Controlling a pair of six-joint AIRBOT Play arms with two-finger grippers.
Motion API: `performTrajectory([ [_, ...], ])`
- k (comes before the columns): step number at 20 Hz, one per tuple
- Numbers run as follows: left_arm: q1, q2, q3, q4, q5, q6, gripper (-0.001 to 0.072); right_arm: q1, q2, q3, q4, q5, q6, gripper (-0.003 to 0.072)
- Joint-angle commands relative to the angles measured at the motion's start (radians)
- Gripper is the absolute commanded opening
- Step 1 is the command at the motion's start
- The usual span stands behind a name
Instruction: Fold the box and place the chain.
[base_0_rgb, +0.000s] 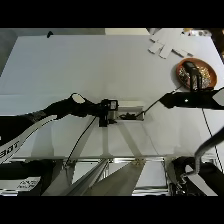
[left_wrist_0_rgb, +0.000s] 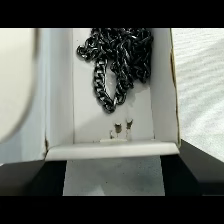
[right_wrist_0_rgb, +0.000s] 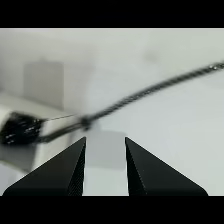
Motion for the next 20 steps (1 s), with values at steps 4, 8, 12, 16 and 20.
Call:
performTrajectory([
  [4,0.0,-0.001,0.001,0.0,-0.002,0.0,0.0274,0.027,-0.24,0.023,-0.166,-0.153,0.105,0.0292],
  [8,0.0,-0.001,0.001,0.0,-0.002,0.0,0.0274,0.111,-0.408,0.103,-0.235,-0.193,0.141,0.0292],
  [12,0.0,-0.001,0.001,0.0,-0.002,0.0,0.0274,0.166,-0.494,0.166,-0.274,-0.2,0.191,0.0291],
  [16,0.0,-0.001,0.001,0.0,-0.002,0.0,0.0274,0.169,-0.5,0.166,-0.314,-0.14,0.199,0.029],
  [20,0.0,-0.001,0.001,0.0,-0.002,0.0,0.0274,0.169,-0.5,0.166,-0.317,-0.14,0.214,0.0284],
])
